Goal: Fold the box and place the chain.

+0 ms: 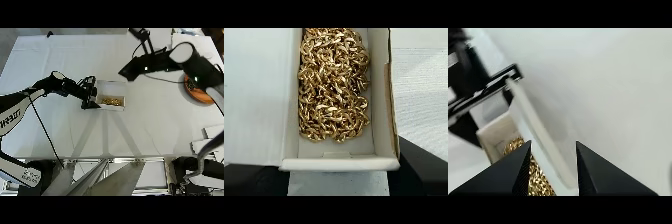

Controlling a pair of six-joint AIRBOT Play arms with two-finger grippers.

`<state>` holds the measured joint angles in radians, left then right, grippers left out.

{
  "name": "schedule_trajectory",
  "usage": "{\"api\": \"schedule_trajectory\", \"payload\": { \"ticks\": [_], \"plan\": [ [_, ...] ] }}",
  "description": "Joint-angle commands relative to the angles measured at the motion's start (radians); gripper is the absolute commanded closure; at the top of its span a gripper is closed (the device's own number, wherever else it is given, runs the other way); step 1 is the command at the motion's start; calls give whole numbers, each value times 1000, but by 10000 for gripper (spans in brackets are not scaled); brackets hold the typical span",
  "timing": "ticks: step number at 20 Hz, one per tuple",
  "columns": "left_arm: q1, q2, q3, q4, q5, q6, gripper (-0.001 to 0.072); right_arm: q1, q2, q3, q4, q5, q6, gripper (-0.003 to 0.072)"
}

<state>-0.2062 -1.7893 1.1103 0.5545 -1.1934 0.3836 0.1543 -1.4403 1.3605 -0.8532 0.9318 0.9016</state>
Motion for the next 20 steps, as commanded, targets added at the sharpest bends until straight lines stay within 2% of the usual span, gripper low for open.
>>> {"api": "schedule_trajectory", "payload": {
  "ticks": [1,3,5,11,14,18,20],
  "plan": [
    [0,0,0,0,0,0,389,-51,-198,178,1,118,282,427],
    [0,0,0,0,0,0,389,-42,-307,249,41,200,303,427],
    [0,0,0,0,0,0,389,-22,-362,261,77,266,260,424],
    [0,0,0,0,0,0,389,44,-373,261,63,473,88,421],
    [0,0,0,0,0,0,389,97,-353,261,-4,454,25,408],
    [0,0,0,0,0,0,389,161,-303,259,-193,433,2,407],
    [0,0,0,0,0,0,389,187,-293,257,-232,420,-26,382]
  ]
}}
